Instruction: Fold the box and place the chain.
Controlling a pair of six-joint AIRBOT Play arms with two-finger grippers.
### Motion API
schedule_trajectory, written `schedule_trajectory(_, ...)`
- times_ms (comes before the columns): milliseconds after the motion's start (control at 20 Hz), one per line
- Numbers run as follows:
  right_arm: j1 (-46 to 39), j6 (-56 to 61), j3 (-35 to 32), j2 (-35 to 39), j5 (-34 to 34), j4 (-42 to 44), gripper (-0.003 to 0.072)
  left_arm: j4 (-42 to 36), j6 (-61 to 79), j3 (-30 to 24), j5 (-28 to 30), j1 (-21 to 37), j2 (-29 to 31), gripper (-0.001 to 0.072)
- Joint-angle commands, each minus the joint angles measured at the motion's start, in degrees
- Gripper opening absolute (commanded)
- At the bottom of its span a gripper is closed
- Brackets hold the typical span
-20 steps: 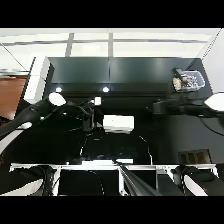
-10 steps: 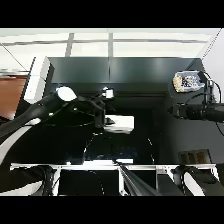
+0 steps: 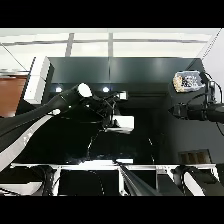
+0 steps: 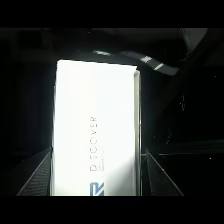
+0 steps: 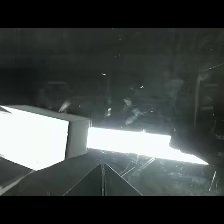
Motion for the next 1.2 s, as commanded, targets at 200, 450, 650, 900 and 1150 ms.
schedule_trajectory(200,0.0,0.1,0.0,0.0,-0.2,0.0,0.0017,7.9,-1.7,0.5,3.5,-4.8,-0.6,0.0713)
schedule_trajectory(450,0.0,0.1,0.0,0.0,-1.6,0.0,0.0017,17.2,-5.8,0.3,11.2,-10.1,-1.1,0.0712)
schedule_trajectory(650,0.0,0.1,0.0,0.0,-1.6,0.0,0.0017,25.1,-19.4,0.4,8.9,-11.6,0.7,0.0333)
schedule_trajectory(900,0.0,0.1,0.0,0.0,-1.7,0.0,0.0017,37.2,-44.5,-1.4,-3.9,-2.9,7.5,0.0331)
schedule_trajectory(1150,0.0,0.1,0.0,0.0,-2.3,-0.2,0.0018,43.5,-62.6,-11.0,-11.5,20.7,19.7,0.0333)
